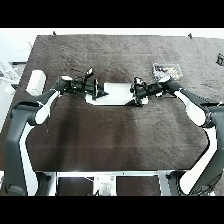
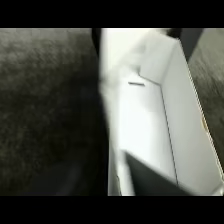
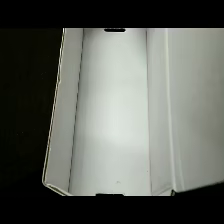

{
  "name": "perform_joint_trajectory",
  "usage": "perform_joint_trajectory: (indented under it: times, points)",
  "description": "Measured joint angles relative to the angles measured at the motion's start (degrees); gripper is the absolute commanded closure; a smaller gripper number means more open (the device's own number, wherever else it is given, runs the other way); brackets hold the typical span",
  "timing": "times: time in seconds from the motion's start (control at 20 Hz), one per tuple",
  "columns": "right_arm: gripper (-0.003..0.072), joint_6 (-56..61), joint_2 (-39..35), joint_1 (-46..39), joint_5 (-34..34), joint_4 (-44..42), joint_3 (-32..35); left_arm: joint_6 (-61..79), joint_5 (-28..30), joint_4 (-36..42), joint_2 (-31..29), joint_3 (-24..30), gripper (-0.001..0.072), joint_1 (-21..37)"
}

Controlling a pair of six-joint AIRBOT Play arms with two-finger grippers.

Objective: Fold the box and place the chain.

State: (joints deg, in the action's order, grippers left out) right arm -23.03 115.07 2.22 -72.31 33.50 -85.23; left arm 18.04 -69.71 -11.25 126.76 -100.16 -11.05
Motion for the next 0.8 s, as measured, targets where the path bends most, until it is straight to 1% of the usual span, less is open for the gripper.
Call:
perform_joint_trajectory:
  times: [0.25, 0.4, 0.75, 0.8]
  points:
    - [0.0095, 0.0, 0.0, 0.0, -0.13, 0.0, 0.0, 0.0, -0.2, 0.15, 0.02, 0.0, 0.0162, 0.07]
    - [0.0096, 0.02, 0.0, 0.0, -0.17, 0.0, 0.0, 0.0, -1.42, 0.85, -0.22, 0.0, 0.0161, 0.66]
    - [0.0096, 0.09, 0.0, 0.0, -0.22, 0.0, 0.0, -0.57, -8.87, 2.73, -3.48, 0.0, 0.0168, 4.28]
    - [0.0095, 0.07, 0.0, 0.0, -0.22, 0.0, 0.0, -0.96, -10.38, 2.8, -4.22, 0.0, 0.0301, 4.92]
